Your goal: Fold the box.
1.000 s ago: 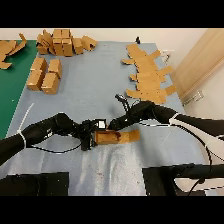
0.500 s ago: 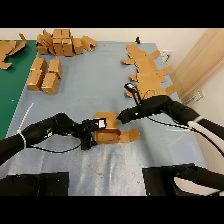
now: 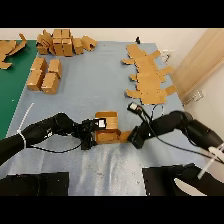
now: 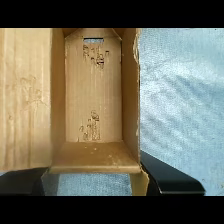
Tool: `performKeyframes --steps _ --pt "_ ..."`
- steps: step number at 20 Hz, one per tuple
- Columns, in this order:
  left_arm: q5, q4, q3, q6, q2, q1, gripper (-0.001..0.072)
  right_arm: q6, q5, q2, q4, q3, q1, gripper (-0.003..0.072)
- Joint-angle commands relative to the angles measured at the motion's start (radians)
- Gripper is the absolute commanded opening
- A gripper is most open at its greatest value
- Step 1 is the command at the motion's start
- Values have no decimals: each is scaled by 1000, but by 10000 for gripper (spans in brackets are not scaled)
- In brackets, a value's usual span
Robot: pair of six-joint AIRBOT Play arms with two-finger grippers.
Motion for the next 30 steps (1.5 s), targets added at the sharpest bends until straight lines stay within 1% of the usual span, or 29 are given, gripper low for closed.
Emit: performKeyframes --steps 1,2,4,6,8,11,14,15,17,19,23,25,27,29,30 --pt "-1 0 1 -1 0 1 514 -181 72 51 -61 -94 53 479" --pt "0 0 1 -1 0 1 513 -219 124 43 -80 -93 61 493" --pt "0 0 1 -1 0 1 513 -303 257 18 -82 -92 61 493" --pt "0 0 1 -1 0 1 513 -343 363 -7 -59 -92 61 493" --pt "0 0 1 -1 0 1 513 -377 393 -18 -1 -92 61 493" --pt "0 0 1 -1 0 1 513 -504 393 -23 95 -92 61 492" --pt "0 0 1 -1 0 1 513 -574 394 -28 132 -92 63 489" --pt "0 0 1 -1 0 1 513 -583 396 -31 133 -92 63 439" --pt "0 0 1 -1 0 1 513 -583 396 -38 145 -92 63 211" --pt "0 0 1 -1 0 1 513 -583 396 -40 176 -92 69 205" --pt "0 0 1 -1 0 1 513 -583 414 -40 163 -92 105 208" --pt "0 0 1 -1 0 1 513 -578 461 -40 72 -92 105 209" --pt "0 0 1 -1 0 1 513 -534 483 -38 -72 -92 89 315" --pt "0 0 1 -1 0 1 513 -526 460 -38 -154 -92 74 320" --pt "0 0 1 -1 0 1 513 -526 448 -38 -158 -92 75 326"
